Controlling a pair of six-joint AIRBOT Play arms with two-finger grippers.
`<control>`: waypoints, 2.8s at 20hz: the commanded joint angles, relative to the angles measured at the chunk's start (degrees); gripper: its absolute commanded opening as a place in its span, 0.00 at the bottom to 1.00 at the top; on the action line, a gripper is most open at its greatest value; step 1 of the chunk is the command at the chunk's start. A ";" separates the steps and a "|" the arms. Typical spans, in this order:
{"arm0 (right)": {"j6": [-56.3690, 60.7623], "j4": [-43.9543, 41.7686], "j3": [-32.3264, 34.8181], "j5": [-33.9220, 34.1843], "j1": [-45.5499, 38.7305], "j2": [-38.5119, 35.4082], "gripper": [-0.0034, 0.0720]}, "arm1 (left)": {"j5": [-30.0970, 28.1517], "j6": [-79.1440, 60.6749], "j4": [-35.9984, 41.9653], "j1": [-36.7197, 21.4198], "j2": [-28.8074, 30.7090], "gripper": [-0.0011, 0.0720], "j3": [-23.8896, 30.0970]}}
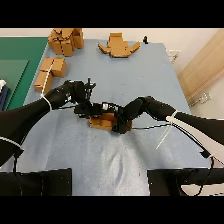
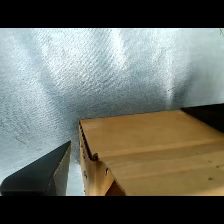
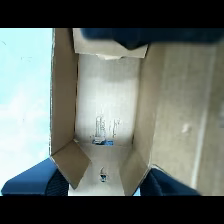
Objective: Fold the box.
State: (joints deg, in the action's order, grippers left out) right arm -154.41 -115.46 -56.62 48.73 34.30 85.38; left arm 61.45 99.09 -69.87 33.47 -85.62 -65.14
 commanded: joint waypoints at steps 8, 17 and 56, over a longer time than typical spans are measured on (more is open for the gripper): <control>0.07 0.20 0.04 -0.02 -0.02 -0.04 0.72 | 1.57 -2.73 3.08 -1.90 -0.02 0.40 1.22; 0.50 0.15 0.04 0.00 -0.02 -0.04 0.72 | 4.55 12.98 -15.04 5.62 -0.44 0.39 -1.49; 0.52 0.17 0.04 0.28 -0.02 -0.04 0.72 | 7.02 23.93 -29.20 14.73 -7.19 0.07 -5.90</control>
State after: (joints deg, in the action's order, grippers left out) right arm -153.88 -115.24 -56.53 49.12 34.26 85.36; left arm 71.37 122.91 -101.08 48.21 -92.75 -71.05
